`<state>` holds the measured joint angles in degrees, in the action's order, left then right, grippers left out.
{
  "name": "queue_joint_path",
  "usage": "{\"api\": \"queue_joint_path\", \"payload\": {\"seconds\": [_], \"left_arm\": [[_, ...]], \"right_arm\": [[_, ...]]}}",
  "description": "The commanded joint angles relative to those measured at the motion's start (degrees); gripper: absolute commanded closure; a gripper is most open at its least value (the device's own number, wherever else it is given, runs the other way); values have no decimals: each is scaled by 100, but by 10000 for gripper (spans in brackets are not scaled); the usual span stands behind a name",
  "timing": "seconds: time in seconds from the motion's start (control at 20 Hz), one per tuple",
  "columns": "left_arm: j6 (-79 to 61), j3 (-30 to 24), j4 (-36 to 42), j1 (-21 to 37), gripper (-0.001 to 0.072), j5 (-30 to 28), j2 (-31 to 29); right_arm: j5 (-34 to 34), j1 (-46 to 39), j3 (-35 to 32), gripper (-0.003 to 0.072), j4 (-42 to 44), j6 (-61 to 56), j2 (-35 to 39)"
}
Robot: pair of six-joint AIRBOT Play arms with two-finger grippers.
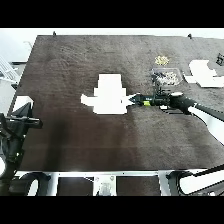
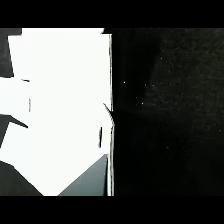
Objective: Fold the box and place the chain.
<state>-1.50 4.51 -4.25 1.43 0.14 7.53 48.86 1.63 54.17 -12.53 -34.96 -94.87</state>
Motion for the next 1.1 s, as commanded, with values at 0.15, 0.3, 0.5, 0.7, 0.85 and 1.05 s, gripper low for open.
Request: {"api": "queue_joint_path", "payload": {"seconds": [0.15, 0.3, 0.5, 0.7, 0.85, 1.05], "left_arm": [[-4, 85, 15, 7, 172, 483, 2], [2, 404, 17, 7, 172, 629, 317], [22, 1290, 20, 7, 172, 892, 1912], [334, 2579, 15, 7, 172, 2175, 4288], [717, 3694, -17, 7, 173, 3375, 5982], [2492, 5543, -1126, 7, 173, 4878, 7805]], "right_arm": [[-35, 26, 24, 686, -9, 96, -28], [-17, 26, 24, 686, -9, 140, -28], [-20, 26, 24, 685, -4, 264, -24], [-20, 26, 24, 685, -4, 310, -24], [-17, 26, 24, 685, -7, 341, -24], [-20, 26, 24, 685, -4, 378, -24]]}}
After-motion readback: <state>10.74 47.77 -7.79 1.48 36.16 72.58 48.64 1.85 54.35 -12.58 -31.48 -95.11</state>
